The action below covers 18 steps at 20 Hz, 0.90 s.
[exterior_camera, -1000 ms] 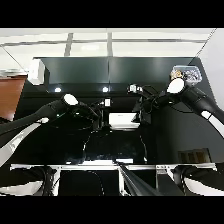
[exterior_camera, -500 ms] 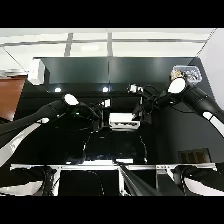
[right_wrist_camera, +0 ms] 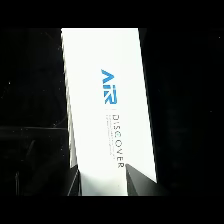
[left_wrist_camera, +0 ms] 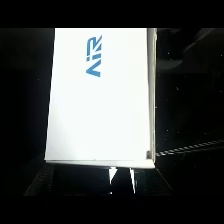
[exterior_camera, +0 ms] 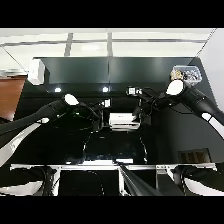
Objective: Fold the box and place the chain.
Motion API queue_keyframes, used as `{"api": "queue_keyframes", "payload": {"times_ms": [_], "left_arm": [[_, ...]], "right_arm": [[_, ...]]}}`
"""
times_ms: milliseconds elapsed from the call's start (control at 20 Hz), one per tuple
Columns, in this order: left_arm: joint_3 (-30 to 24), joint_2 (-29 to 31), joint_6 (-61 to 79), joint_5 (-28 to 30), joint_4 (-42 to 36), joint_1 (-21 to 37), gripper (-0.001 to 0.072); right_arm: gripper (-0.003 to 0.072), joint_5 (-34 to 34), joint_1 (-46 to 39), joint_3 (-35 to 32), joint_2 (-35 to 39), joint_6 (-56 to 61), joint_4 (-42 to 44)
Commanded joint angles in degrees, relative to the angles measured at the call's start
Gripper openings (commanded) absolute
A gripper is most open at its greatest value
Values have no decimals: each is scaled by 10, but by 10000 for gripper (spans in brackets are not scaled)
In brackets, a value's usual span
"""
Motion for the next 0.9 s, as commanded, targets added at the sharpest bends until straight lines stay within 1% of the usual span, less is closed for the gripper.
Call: {"api": "queue_keyframes", "payload": {"times_ms": [0,200,250,700,850], "left_arm": [[0,0,0,1,0,0,344],[0,0,0,1,0,0,344],[0,0,0,1,0,0,344],[0,0,0,1,0,0,345],[0,0,0,0,0,0,345]], "right_arm": [[310,-3,1,0,0,0,-5],[320,3,1,0,0,0,-5],[378,3,1,0,0,1,-5],[377,2,1,-21,-1,0,-4],[377,1,1,-21,12,3,-3]]}}
